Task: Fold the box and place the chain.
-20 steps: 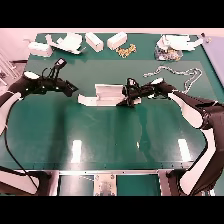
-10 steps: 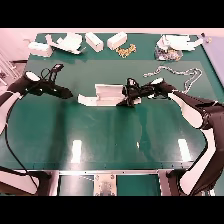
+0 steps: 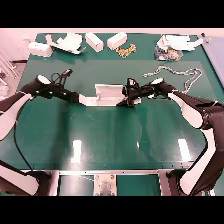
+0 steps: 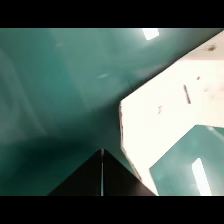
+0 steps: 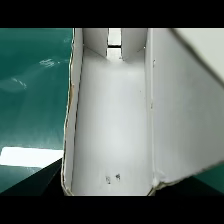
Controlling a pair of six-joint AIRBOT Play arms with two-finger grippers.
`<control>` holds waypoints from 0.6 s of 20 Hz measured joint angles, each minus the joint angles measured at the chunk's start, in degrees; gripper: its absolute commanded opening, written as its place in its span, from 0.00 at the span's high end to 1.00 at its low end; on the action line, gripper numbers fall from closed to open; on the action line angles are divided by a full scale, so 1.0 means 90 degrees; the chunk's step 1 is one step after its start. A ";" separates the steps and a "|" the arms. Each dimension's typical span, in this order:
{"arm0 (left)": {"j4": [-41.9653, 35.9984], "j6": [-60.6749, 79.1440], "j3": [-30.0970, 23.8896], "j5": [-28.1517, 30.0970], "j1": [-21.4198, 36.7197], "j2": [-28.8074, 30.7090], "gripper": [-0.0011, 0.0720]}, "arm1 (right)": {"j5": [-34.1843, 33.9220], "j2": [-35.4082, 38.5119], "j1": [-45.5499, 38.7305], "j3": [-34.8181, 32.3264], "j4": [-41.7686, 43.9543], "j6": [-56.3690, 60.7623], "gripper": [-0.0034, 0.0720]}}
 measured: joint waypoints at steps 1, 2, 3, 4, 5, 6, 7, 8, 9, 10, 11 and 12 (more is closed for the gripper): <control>-0.0053 0.0024 0.0005 0.0041 -0.0104 -0.0027 0.96 | 0.0000 0.0000 0.0000 0.0000 0.0000 -0.0002 0.30; -0.0107 0.0080 0.0007 0.0112 -0.0180 -0.0041 0.96 | 0.0000 0.0000 0.0000 0.0000 0.0000 0.0000 0.30; -0.0202 0.0148 0.0007 0.0165 -0.0223 -0.0058 0.96 | 0.0000 0.0000 0.0000 0.0000 0.0000 0.0000 0.30; -0.0323 0.0253 0.0010 0.0206 -0.0260 -0.0070 0.96 | 0.0000 0.0000 0.0000 0.0000 0.0002 0.0000 0.30; -0.0449 0.0342 0.0007 0.0223 -0.0284 -0.0078 0.96 | -0.0002 0.0000 0.0000 0.0000 0.0002 0.0000 0.30; -0.0595 0.0413 0.0015 0.0185 -0.0311 -0.0073 0.96 | -0.0002 0.0000 0.0000 0.0000 0.0000 0.0000 0.30; -0.0733 0.0483 0.0046 0.0136 -0.0333 -0.0056 0.96 | -0.0002 0.0000 0.0000 0.0000 0.0000 0.0000 0.30; -0.0828 0.0537 0.0092 0.0107 -0.0347 -0.0044 0.96 | -0.0002 0.0000 0.0000 0.0000 0.0002 0.0000 0.30; -0.0877 0.0568 0.0141 0.0080 -0.0350 -0.0036 0.96 | -0.0002 0.0000 0.0000 0.0000 0.0002 0.0000 0.30; -0.0937 0.0568 0.0199 0.0073 -0.0347 -0.0029 0.96 | -0.0002 0.0000 0.0000 0.0000 0.0002 0.0000 0.30; -0.0976 0.0568 0.0243 0.0056 -0.0350 -0.0022 0.96 | -0.0002 0.0000 0.0000 0.0000 0.0002 0.0000 0.30; -0.0996 0.0561 0.0277 0.0024 -0.0359 -0.0022 0.96 | -0.0002 0.0000 0.0000 0.0000 0.0002 0.0000 0.30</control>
